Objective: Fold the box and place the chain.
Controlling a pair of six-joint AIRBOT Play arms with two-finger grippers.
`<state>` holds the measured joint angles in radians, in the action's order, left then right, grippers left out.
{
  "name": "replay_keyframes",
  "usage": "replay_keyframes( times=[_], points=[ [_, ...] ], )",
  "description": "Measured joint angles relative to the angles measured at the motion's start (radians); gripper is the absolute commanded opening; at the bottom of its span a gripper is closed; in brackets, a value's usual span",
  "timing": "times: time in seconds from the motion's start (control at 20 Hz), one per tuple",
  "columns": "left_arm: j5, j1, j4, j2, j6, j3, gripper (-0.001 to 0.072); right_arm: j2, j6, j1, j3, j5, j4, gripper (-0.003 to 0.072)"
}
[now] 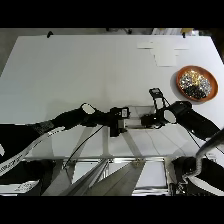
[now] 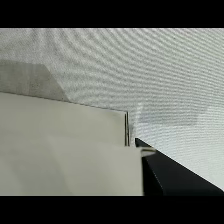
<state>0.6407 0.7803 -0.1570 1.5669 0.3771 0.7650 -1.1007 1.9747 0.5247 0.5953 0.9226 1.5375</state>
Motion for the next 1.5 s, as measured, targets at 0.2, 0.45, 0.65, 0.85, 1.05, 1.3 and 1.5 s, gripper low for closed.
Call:
replay_keyframes(
  times=[0.2,0.45,0.65,0.85,1.05,1.3,1.5],
  points=[
    [0.0,0.0,0.0,0.0,0.0,0.0,0.0171,0.0,0.017,0.004,0.0,0.006,0.008,0.0171],
    [0.002,0.0,0.0,0.0,-0.003,0.0,0.0171,-0.016,0.063,0.005,0.001,0.033,0.008,0.0013],
    [0.0,0.0,0.0,0.0,0.001,0.0,0.0171,-0.056,0.085,0.005,-0.002,0.06,-0.003,0.0267],
    [0.001,0.0,-0.001,0.0,0.002,0.0,0.0171,-0.068,0.103,0.005,0.001,0.075,0.0,0.0205],
    [0.0,0.0,0.0,0.0,0.0,0.0,0.0171,-0.073,0.109,0.005,0.001,0.075,0.001,0.0014],
    [0.002,0.0,0.0,0.0,0.0,0.0,0.0171,-0.074,0.097,0.005,0.001,0.071,0.002,0.0018],
    [0.003,0.0,0.0,0.0,0.0,0.0,0.0171,-0.056,0.085,0.005,0.0,0.063,0.014,0.0329]
  ],
)
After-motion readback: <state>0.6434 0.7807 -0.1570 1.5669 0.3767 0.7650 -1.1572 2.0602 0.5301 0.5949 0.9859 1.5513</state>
